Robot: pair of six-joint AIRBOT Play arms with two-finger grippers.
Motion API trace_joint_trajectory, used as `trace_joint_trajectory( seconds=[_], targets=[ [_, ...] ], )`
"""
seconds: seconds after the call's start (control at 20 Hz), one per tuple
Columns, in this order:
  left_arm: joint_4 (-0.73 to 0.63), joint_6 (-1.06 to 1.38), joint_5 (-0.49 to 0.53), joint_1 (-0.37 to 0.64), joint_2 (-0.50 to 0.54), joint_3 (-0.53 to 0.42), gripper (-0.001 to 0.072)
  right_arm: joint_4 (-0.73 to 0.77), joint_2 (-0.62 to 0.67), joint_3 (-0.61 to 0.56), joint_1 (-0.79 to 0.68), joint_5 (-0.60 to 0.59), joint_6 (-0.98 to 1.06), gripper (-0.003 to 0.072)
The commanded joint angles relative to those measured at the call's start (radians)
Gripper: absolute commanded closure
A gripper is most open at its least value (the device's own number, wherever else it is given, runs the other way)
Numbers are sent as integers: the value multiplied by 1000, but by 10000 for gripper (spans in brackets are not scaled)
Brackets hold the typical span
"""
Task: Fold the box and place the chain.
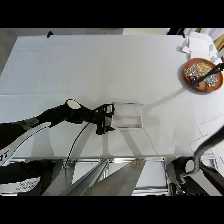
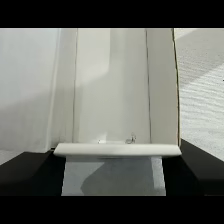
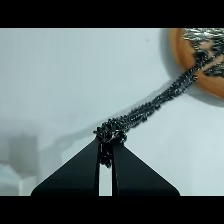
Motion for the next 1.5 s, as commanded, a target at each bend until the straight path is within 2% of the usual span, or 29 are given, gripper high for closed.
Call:
trace_joint_trajectory(
  seconds=[0.0,0.25,0.4,0.65,0.85,1.05,1.2,1.35,1.45],
  targets=[
    [0,0,0,1,1,0,574,82,80,-1,55,66,-8,667],
    [0,0,0,1,1,0,574,79,113,-3,283,164,-8,667],
    [0,0,0,1,1,0,574,57,113,-15,393,172,-3,667],
    [0,0,0,1,1,0,574,51,113,-55,490,171,21,667],
    [0,0,0,1,1,0,574,33,114,-140,529,159,21,667],
    [0,0,0,1,1,0,574,45,114,-293,595,7,51,667],
    [0,0,0,1,1,0,574,46,114,-451,716,-129,50,667],
    [0,0,0,1,1,0,574,43,112,-590,845,-343,50,667],
    [0,0,0,1,1,0,574,44,99,-632,908,-454,50,667]
  ],
)
